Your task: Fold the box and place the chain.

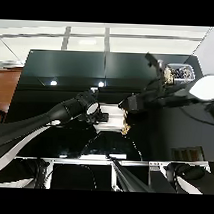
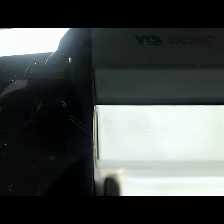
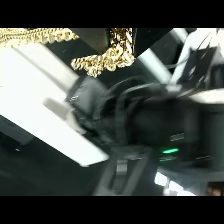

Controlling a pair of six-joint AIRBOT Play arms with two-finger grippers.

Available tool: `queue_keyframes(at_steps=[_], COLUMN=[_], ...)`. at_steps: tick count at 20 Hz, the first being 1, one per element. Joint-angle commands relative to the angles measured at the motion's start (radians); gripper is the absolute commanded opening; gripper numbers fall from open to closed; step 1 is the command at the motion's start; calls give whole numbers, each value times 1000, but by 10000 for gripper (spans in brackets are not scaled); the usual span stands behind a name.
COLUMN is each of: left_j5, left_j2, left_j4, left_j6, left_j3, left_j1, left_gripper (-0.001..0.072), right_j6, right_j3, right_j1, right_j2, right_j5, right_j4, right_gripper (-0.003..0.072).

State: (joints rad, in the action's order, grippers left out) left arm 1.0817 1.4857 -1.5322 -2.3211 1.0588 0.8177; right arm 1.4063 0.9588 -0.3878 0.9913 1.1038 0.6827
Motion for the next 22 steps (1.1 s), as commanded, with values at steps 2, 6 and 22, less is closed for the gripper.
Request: queue_keyframes(at_steps=[2,6,22], left_j5=[0,0,0], left_j2=[0,0,0], left_j4=[0,0,0], left_j6=[0,0,0], left_j3=[0,0,0], left_j1=[0,0,0], left_gripper=[30,29,30], right_j6=[-5,-6,-16], right_j3=[-174,-199,-203], right_j1=[-13,-23,280], right_j2=[7,39,55], right_j5=[-201,-203,-210], right_j4=[-50,-58,312], right_gripper=[12,12,282])
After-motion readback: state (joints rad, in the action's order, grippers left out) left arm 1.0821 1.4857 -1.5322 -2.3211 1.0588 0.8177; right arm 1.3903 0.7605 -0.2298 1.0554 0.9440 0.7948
